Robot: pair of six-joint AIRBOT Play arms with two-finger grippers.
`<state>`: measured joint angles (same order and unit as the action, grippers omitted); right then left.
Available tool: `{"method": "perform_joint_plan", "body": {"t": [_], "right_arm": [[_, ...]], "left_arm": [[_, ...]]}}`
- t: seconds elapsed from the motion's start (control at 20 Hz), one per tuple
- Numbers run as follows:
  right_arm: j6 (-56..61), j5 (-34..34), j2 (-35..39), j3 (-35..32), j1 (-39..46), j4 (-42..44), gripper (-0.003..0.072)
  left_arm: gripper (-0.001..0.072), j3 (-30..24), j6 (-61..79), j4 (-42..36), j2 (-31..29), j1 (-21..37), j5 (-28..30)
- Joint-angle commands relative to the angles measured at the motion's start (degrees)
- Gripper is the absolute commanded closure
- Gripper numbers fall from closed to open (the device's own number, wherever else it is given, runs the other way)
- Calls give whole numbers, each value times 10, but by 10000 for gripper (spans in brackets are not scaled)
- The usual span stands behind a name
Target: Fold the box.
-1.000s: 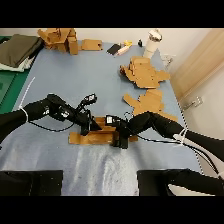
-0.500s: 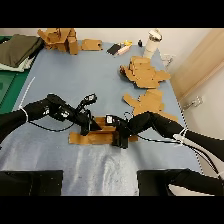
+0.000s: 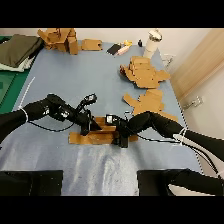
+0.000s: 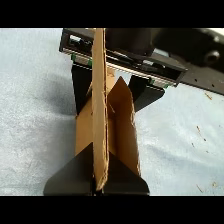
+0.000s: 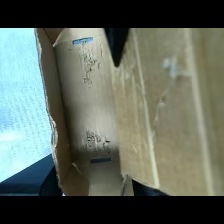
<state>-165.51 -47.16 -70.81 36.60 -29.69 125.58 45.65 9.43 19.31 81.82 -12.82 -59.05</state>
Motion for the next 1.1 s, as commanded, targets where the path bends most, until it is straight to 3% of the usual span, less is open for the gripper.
{"method": "perform_joint_plan", "body": {"t": [0.0,1.05], "right_arm": [[0,-4,0,0,0,-2,190],[0,-3,0,0,-1,-2,190]], "left_arm": [[696,0,0,0,0,0,0],[695,0,-9,-4,0,-1,15]]}}
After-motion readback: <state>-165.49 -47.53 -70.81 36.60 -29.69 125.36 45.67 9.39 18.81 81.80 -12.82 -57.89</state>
